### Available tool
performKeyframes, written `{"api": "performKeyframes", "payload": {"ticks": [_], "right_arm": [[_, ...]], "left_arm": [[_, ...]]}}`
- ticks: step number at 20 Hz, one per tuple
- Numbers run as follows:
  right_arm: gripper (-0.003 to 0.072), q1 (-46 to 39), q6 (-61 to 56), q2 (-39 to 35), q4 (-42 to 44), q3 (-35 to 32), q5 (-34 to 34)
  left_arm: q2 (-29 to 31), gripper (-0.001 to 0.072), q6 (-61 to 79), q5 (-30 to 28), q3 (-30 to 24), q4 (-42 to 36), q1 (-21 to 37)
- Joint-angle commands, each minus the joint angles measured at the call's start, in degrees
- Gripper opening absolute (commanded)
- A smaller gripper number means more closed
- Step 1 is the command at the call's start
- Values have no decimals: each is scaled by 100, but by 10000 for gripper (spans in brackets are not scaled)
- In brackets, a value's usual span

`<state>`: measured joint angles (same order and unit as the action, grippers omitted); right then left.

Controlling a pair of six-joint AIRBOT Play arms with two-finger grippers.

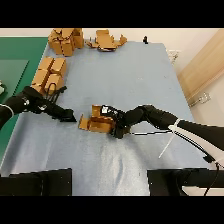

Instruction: Fold the box.

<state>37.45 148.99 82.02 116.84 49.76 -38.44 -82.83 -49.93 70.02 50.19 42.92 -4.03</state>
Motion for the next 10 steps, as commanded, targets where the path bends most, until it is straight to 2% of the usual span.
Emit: {"api": "performKeyframes", "payload": {"ticks": [1,2,10], "right_arm": [[8,2,0,4,-2,4,0],[8,2,0,4,0,4,2],[9,2,0,4,0,4,-2]], "left_arm": [[-216,153,1082,723,50,-857,-138],[-216,356,1158,868,50,-1003,-122],[-216,370,1187,841,48,-1478,-142]]}}
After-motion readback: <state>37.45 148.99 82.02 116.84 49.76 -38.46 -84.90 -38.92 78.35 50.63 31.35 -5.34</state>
